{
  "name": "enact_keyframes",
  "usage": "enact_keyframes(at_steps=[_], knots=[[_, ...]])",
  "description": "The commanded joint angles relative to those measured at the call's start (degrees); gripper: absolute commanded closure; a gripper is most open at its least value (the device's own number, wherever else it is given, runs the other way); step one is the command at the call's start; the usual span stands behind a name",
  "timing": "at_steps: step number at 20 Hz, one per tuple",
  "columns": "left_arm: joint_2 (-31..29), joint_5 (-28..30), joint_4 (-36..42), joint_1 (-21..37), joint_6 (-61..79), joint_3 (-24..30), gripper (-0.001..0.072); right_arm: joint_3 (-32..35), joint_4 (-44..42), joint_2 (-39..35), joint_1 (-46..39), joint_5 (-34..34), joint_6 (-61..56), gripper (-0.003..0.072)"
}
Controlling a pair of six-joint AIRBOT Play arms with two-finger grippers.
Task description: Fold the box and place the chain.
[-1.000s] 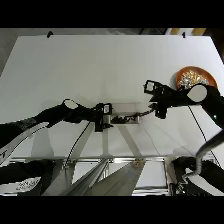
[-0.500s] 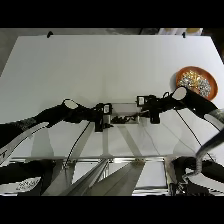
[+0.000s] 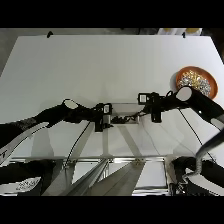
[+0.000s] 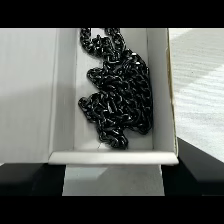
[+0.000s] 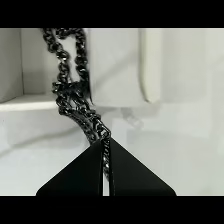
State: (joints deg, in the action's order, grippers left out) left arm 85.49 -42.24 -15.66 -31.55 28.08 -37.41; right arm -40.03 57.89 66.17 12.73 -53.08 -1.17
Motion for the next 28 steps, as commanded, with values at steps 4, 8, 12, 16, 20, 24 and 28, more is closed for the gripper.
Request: enact_keyframes(at_steps=[4, 8, 12, 16, 20, 24, 28], knots=[[-0.02, 0.00, 0.00, 0.02, 0.02, 0.02, 0.0320, 0.02, -8.48, -16.98, 2.49, -6.73, -15.10, 0.0670], [-0.02, 0.02, -0.02, 0.02, 0.02, 0.02, 0.0320, 0.07, -20.33, -18.62, 12.31, -0.42, -15.54, 0.0669], [-0.02, 0.00, -0.02, 0.02, 0.02, 0.02, 0.0320, 0.11, -21.03, -16.37, 22.27, 11.39, -15.56, 0.0669], [-0.02, 0.00, -0.02, 0.02, 0.02, 0.02, 0.0320, 0.11, -19.26, -10.10, 24.20, 13.09, -17.86, 0.0669], [-0.02, 0.02, -0.02, 0.02, 0.02, 0.02, 0.0320, 0.11, -9.94, -5.64, 24.15, 13.66, -23.04, 0.0603], [-0.02, 0.02, 0.00, 0.02, 0.02, 0.02, 0.0320, 0.11, -12.83, -9.70, 18.84, 12.46, -22.47, 0.0450], [-0.02, 0.00, 0.00, 0.02, 0.02, 0.02, 0.0320, 0.11, -11.28, -16.20, 8.09, 4.46, -19.63, 0.0368]])
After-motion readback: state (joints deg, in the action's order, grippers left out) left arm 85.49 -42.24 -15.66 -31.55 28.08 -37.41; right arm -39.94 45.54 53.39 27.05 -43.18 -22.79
